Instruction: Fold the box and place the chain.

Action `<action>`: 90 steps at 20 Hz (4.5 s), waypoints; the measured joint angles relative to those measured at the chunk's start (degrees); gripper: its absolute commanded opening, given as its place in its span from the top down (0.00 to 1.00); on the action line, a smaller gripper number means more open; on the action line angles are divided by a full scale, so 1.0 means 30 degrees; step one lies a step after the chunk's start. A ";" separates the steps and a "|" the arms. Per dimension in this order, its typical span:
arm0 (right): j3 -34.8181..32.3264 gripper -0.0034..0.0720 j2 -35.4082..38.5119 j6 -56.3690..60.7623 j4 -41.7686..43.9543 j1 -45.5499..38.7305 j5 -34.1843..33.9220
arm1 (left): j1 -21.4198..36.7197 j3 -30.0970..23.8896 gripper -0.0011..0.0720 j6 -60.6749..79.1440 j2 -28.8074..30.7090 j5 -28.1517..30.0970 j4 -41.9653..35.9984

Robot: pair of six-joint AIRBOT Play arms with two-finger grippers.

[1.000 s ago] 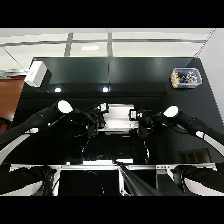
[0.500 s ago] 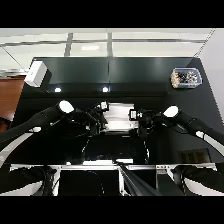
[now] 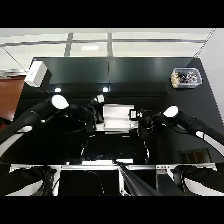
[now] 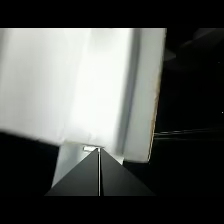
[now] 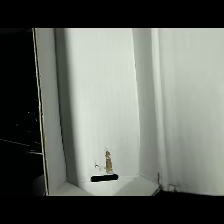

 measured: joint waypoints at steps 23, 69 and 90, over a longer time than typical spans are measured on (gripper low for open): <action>0.0007 0.31 0.0000 -0.0007 -0.0015 0.0000 0.0044 | 0.5173 -0.3628 0.95 -1.6699 -0.3053 -0.2302 -0.4350; 0.0000 0.31 0.0000 -0.0029 -0.0022 0.0000 0.0051 | -0.5158 0.5268 0.53 -3.1066 -0.3650 -0.2353 0.8983; 0.0000 0.31 0.0000 -0.0007 -0.0007 0.0000 0.0015 | -0.6003 0.7577 0.52 -3.5656 -0.5916 -0.3840 1.1956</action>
